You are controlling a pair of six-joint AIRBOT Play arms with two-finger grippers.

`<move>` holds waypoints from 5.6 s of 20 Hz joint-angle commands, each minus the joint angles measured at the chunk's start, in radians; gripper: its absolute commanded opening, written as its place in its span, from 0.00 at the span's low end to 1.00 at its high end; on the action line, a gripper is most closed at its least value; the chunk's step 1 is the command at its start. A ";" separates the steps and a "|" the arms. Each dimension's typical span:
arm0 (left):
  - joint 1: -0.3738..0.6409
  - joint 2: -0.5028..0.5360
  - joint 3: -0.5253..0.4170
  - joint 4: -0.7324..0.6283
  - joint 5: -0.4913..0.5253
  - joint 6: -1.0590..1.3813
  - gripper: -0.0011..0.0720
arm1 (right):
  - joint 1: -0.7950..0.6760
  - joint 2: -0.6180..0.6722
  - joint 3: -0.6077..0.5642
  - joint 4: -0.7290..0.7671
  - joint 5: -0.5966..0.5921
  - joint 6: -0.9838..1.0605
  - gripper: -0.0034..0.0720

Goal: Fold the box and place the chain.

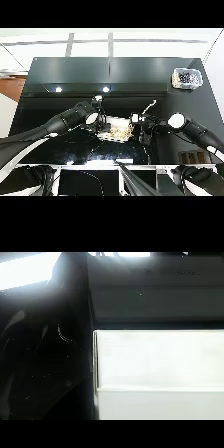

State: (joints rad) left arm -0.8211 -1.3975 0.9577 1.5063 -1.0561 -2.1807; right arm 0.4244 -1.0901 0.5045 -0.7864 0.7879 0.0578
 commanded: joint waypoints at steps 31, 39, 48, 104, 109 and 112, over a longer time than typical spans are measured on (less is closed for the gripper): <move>0.000 0.000 0.000 0.000 0.000 0.000 0.06 | 0.061 -0.055 0.002 -0.023 -0.067 0.141 0.10; 0.000 0.000 0.000 0.000 0.000 0.000 0.06 | -0.020 0.238 0.026 -0.130 0.065 0.431 0.10; 0.000 0.000 0.000 0.000 0.000 0.000 0.06 | -0.017 0.356 0.317 0.103 0.357 0.788 0.10; 0.000 0.000 0.000 0.000 -0.001 0.000 0.06 | -0.063 0.138 0.242 0.045 0.307 0.905 0.57; 0.000 0.000 0.000 0.000 0.000 0.000 0.06 | -0.168 0.138 0.235 -0.316 0.338 0.904 0.57; 0.000 0.000 0.000 0.000 -0.001 0.000 0.06 | -0.165 0.136 0.183 -0.462 0.137 0.843 0.99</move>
State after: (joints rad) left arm -0.8211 -1.3975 0.9577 1.5063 -1.0569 -2.1807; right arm 0.2737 -0.9524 0.7204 -1.0580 1.0649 0.9489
